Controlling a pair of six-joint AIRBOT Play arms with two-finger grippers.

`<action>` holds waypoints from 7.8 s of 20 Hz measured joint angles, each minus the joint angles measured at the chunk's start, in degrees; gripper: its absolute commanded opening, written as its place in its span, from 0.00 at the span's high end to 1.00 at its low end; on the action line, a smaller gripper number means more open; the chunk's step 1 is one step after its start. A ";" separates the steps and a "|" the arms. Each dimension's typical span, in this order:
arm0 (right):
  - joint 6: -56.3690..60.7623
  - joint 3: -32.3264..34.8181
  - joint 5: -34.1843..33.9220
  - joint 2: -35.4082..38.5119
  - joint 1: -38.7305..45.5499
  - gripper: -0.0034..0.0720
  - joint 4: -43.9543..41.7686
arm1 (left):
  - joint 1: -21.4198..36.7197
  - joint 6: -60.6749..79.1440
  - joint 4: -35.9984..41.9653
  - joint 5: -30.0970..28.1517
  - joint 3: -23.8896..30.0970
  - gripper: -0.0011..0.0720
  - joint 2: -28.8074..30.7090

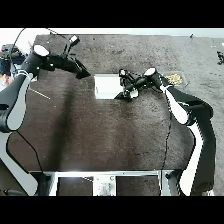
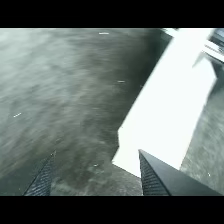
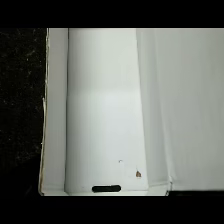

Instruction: Fold the box and place the chain.

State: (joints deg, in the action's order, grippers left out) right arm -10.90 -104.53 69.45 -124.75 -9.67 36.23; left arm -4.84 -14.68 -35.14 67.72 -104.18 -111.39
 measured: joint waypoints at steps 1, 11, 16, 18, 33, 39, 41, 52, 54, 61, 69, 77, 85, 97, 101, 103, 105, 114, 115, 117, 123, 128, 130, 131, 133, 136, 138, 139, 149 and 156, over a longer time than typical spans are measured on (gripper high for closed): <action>0.00 0.00 0.00 0.00 0.02 0.28 0.00 | 0.31 3.43 1.49 1.25 0.55 0.21 -1.25; 0.00 0.00 0.00 0.00 0.02 0.28 -0.02 | 1.11 21.77 4.24 7.76 2.12 0.00 -8.81; 0.00 0.00 0.00 0.00 0.02 0.28 -0.02 | 1.01 27.34 5.38 10.27 2.32 0.00 -10.45; 0.00 0.00 0.00 0.00 0.02 0.28 -0.02 | 0.94 29.86 6.60 10.86 2.34 0.00 -10.93; 0.00 0.00 0.00 0.00 0.02 0.28 0.00 | -1.66 35.56 9.14 8.90 2.51 0.00 -12.57; 0.00 0.00 0.00 0.00 0.02 0.28 0.00 | -3.43 35.69 9.88 7.61 2.54 0.00 -13.77; -0.02 0.00 0.00 0.00 0.02 0.28 0.00 | -3.93 35.69 10.08 6.88 2.56 0.00 -14.03; 0.00 0.00 0.00 0.00 0.02 0.28 0.00 | -4.35 35.67 10.38 6.25 2.69 0.00 -14.95; 0.00 0.00 0.00 0.00 0.02 0.28 0.00 | -4.35 35.65 10.36 6.23 2.69 0.00 -14.97; 0.00 0.00 0.00 0.00 0.02 0.28 0.00 | -3.91 35.50 10.19 6.36 2.71 0.00 -15.04; 0.02 0.00 0.00 0.00 0.02 0.28 0.00 | -4.11 35.47 10.25 5.73 2.71 0.00 -15.56; 0.02 0.00 0.00 0.00 0.02 0.28 0.00 | -4.31 35.47 10.36 5.29 2.71 0.02 -15.63; 0.02 0.00 0.00 0.00 0.02 0.28 0.00 | -4.33 35.52 12.15 5.29 2.71 0.01 -15.63; 0.07 0.00 0.02 0.00 0.02 0.28 -0.02 | -4.33 35.52 11.43 4.85 2.71 0.45 -15.63; 0.07 0.00 0.02 0.00 0.02 0.28 -0.02 | -4.33 35.52 11.34 4.85 2.71 0.45 -15.63; 0.04 0.00 0.00 0.00 0.02 0.28 -0.02 | -4.33 35.54 11.34 4.83 2.71 0.45 -15.63; 0.02 0.00 0.00 0.00 0.02 0.28 -0.02 | -4.33 35.54 11.34 4.85 2.71 0.45 -15.63; 0.02 0.00 0.00 0.00 0.02 0.28 0.00 | -4.33 35.54 11.41 4.83 2.71 0.45 -15.63; 0.02 0.00 -0.02 0.00 0.02 0.28 -0.02 | -4.33 35.56 11.43 4.83 2.71 0.45 -15.63; 0.02 0.00 0.00 0.00 0.02 0.28 -0.02 | -4.33 35.56 11.45 4.83 2.71 0.45 -15.63; 0.02 0.00 -0.02 0.00 0.00 0.28 -0.02 | -4.33 35.56 11.52 4.83 2.71 0.45 -15.63; 0.00 0.00 0.00 0.00 -0.02 0.28 -0.15 | -4.33 35.56 11.56 4.85 2.71 0.45 -15.63; 0.15 0.00 0.07 0.07 -0.04 0.00 -0.15 | -4.33 35.56 11.58 4.87 2.71 0.45 -15.63; 0.13 0.02 0.13 0.22 -0.04 0.00 0.00 | -4.33 35.65 11.58 4.94 2.71 0.45 -15.63; 0.48 0.04 -0.22 0.55 0.00 0.00 0.00 | -4.33 35.63 11.61 4.94 2.71 0.45 -15.63; 0.68 0.02 0.24 1.40 0.39 0.00 -0.15 | -4.33 35.56 11.69 4.87 2.71 0.45 -15.63; 1.22 0.02 0.46 2.12 0.96 0.00 -0.04 | -4.33 35.41 11.69 4.81 2.71 0.45 -15.63; 1.49 0.02 0.59 2.49 1.27 0.00 0.52 | -4.33 35.41 11.72 4.76 2.71 0.45 -15.63; 8.44 0.00 3.43 9.92 4.55 0.87 5.25 | -4.33 35.65 11.54 5.01 2.71 0.45 -15.63; 10.51 0.07 2.51 11.80 2.84 0.91 -3.69 | -4.33 35.60 11.56 4.92 2.71 0.45 -15.63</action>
State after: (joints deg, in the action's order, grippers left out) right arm -0.38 -104.47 71.96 -112.95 -6.83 32.53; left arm -9.17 20.93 -23.57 72.64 -101.47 -127.02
